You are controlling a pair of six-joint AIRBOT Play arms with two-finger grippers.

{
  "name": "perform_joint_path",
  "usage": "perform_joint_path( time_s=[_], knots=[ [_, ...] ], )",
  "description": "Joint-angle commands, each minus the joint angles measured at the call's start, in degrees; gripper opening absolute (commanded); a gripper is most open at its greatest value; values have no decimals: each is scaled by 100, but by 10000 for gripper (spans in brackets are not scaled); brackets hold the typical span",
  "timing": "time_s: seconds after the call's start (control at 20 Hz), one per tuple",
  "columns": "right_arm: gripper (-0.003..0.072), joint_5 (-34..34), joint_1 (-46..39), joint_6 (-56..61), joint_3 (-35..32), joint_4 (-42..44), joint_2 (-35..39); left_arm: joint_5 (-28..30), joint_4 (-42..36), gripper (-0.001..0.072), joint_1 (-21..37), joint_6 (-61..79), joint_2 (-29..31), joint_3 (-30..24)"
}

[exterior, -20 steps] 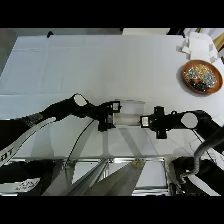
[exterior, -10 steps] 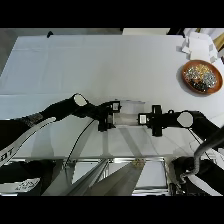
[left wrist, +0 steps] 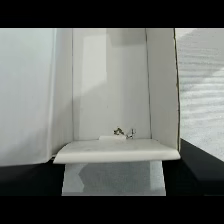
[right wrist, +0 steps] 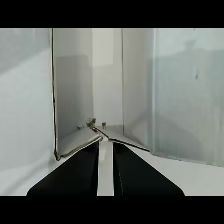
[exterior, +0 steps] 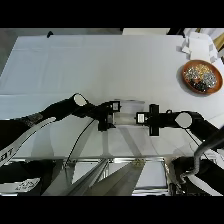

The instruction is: Fold the box and place the chain.

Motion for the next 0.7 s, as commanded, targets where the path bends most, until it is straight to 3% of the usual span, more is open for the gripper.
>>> perform_joint_path(
  time_s=[0.0,0.2,0.45,0.65],
  knots=[
    [95,-15,11,2,-2,219,-9,0,0,392,4,0,4,2],
    [139,-44,11,-264,-2,595,-138,0,0,392,4,0,4,0],
    [322,-280,9,-275,-2,645,-313,0,0,392,4,0,4,0],
    [335,-278,9,-271,-2,643,-313,0,0,392,4,0,4,2]
  ],
)
